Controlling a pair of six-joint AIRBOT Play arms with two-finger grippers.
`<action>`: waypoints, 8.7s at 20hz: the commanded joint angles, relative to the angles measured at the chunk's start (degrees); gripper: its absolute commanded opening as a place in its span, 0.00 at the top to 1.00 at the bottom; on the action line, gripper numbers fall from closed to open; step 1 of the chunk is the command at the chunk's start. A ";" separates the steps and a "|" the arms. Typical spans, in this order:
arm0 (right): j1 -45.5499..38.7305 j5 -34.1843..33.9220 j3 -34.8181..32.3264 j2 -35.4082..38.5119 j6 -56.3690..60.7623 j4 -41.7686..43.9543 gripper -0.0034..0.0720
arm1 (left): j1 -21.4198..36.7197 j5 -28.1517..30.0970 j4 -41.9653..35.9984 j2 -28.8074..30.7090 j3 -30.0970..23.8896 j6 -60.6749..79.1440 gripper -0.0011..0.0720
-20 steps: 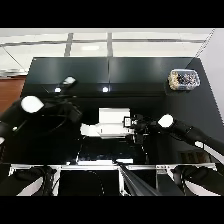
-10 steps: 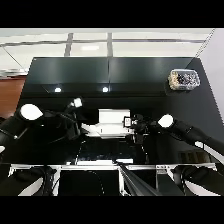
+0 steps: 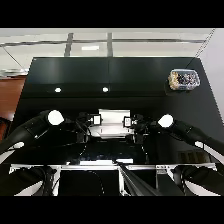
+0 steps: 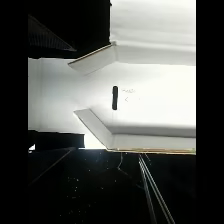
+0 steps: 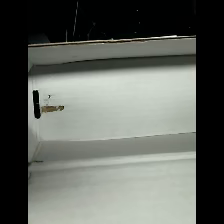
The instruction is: Fold the box and place the chain.
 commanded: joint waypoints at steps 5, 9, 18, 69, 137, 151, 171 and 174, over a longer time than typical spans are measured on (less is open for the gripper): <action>0.04 0.02 -0.02 0.00 0.00 0.00 0.79 | -0.70 3.72 -2.08 -1.14 0.00 0.48 0.22; 0.04 0.02 -0.02 0.00 0.00 0.02 0.78 | -0.70 5.90 -5.90 -1.14 0.00 0.46 0.44; 0.04 0.02 -0.02 0.00 0.00 0.02 0.78 | -0.68 2.27 -13.64 -1.44 -0.02 0.44 0.66; 0.04 0.02 -0.02 0.00 0.00 0.00 0.78 | 25.11 -15.04 -16.52 -12.11 -1.53 -58.84 0.94; 0.04 0.02 -0.04 0.00 0.00 0.00 0.79 | -12.00 -9.29 23.80 -10.93 17.81 -107.25 0.30; 0.04 0.02 -0.02 0.00 0.00 0.02 0.79 | -19.23 -16.44 32.96 -16.06 23.52 -124.56 0.30; 0.04 0.02 -0.02 0.00 0.00 0.00 0.78 | -19.15 -14.97 30.34 -16.48 23.58 -126.68 0.22; 0.04 0.02 -0.02 0.00 0.00 0.00 0.78 | -19.12 -14.91 30.38 -16.50 23.58 -126.70 0.22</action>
